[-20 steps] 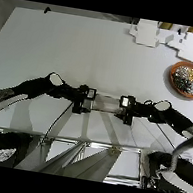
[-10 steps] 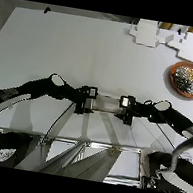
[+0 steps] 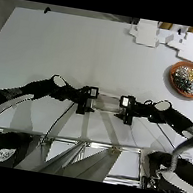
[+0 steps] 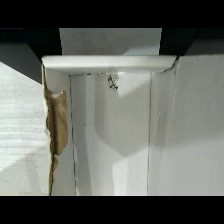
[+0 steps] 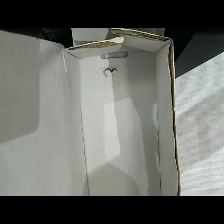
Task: Fold the box and place the chain.
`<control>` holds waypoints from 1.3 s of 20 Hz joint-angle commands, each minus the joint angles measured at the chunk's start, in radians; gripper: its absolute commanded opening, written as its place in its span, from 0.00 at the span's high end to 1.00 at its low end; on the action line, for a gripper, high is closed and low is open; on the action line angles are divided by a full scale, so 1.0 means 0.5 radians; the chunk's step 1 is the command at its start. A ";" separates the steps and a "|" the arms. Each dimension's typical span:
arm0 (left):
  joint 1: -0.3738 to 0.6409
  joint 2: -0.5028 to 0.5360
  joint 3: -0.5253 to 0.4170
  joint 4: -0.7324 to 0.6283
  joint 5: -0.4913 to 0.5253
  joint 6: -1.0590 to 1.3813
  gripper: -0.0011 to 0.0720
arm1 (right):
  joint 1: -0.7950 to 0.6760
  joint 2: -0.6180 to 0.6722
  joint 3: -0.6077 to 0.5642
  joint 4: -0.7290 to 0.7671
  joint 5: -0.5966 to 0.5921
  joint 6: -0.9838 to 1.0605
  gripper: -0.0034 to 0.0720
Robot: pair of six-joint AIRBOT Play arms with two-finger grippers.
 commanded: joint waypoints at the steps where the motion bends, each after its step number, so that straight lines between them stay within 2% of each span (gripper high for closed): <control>1: 0.002 -0.006 -0.002 0.002 0.015 -0.008 0.78 | 0.001 0.001 0.000 0.001 0.000 -0.001 0.56; 15: -0.002 -0.006 -0.002 -0.003 0.014 -0.008 0.78 | 0.001 0.001 0.000 0.002 0.006 -0.001 0.56; 16: -0.002 -0.006 -0.002 -0.004 0.014 -0.008 0.78 | 0.001 0.001 0.000 0.001 -0.002 -0.002 0.59; 17: -0.002 -0.006 -0.002 -0.003 0.014 -0.008 0.78 | 0.001 0.001 0.000 0.001 -0.031 -0.002 0.66; 20: -0.002 -0.006 -0.002 -0.003 0.014 -0.008 0.78 | 0.001 0.001 0.000 -0.008 -0.021 0.001 0.64; 21: -0.002 -0.006 -0.002 -0.003 0.014 -0.008 0.78 | 0.001 0.004 0.001 -0.043 -0.002 0.011 0.52; 22: -0.002 -0.006 -0.002 -0.003 0.014 -0.008 0.78 | 0.001 0.014 0.001 -0.101 -0.002 0.037 0.21; 23: -0.002 -0.006 -0.002 -0.003 0.014 -0.008 0.78 | 0.001 0.033 0.001 -0.178 -0.009 0.121 0.02; 26: -0.002 -0.006 -0.002 -0.004 0.014 -0.008 0.78 | -0.004 0.166 0.001 -0.521 -0.008 0.415 0.02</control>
